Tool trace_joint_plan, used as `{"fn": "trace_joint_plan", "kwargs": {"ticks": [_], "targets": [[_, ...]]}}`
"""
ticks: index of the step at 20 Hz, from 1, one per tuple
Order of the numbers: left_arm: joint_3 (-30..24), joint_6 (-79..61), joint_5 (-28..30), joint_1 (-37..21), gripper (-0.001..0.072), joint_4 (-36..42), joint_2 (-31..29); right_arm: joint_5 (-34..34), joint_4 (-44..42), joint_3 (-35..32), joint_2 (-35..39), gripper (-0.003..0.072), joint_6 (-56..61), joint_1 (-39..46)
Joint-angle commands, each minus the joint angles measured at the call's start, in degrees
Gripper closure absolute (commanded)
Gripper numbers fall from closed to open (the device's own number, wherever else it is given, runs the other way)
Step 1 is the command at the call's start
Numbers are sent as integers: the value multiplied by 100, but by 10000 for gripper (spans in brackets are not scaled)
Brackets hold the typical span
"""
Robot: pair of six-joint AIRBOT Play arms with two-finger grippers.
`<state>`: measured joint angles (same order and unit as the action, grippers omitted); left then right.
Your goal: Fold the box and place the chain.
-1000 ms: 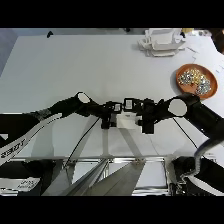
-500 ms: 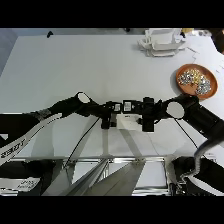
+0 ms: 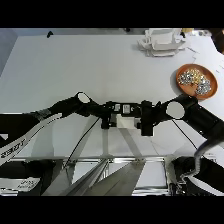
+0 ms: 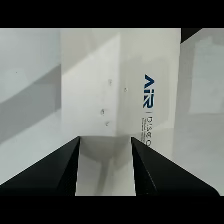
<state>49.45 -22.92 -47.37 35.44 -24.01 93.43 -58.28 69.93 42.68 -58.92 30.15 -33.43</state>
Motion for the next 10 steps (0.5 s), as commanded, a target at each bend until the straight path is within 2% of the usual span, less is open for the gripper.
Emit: {"fn": "trace_joint_plan", "kwargs": {"ticks": [1,8,10], "targets": [[-2,0,2,0,666,-2,-4,146,216,-2,-9,317,-37,-13],[-2,0,2,0,666,-2,-4,417,354,-2,-83,320,-44,-13],[-2,0,2,0,666,-2,-4,352,330,-2,-46,363,-46,-13]]}}
